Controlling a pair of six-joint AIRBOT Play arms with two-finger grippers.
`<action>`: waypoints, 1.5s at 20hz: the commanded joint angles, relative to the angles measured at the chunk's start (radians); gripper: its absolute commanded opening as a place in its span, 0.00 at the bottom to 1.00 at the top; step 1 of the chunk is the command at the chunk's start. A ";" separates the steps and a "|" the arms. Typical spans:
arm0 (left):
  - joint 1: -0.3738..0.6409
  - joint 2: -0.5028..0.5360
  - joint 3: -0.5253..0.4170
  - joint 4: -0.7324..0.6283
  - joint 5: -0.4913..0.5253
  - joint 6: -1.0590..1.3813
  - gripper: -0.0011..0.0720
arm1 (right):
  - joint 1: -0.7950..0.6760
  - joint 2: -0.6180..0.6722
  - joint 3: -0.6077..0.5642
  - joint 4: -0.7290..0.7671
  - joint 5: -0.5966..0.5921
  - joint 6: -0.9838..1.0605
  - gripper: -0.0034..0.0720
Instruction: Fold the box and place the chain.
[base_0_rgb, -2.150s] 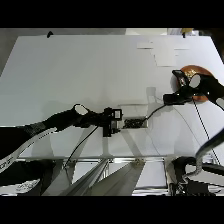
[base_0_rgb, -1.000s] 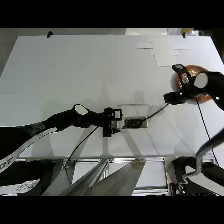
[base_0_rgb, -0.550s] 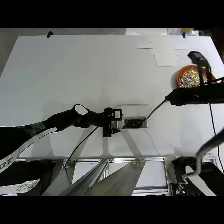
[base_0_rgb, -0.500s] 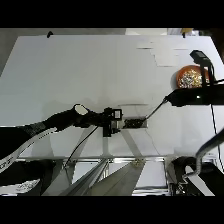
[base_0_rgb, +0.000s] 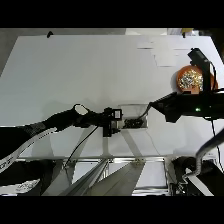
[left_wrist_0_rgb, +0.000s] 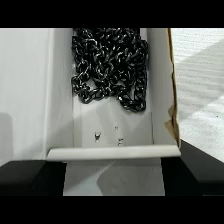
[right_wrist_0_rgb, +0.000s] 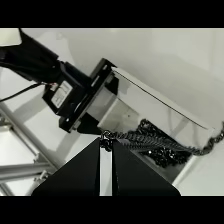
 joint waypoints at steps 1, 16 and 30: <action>0.000 0.000 0.001 0.000 0.000 0.000 0.30 | 0.085 -0.032 -0.001 -0.039 -0.047 -0.003 0.07; 0.000 0.000 0.000 0.000 0.000 0.000 0.30 | 0.231 -0.342 -0.147 -0.047 -0.190 -0.011 0.21; 0.000 0.000 0.001 0.000 0.000 0.000 0.30 | -0.237 -0.381 0.127 -0.253 -0.143 -0.280 0.13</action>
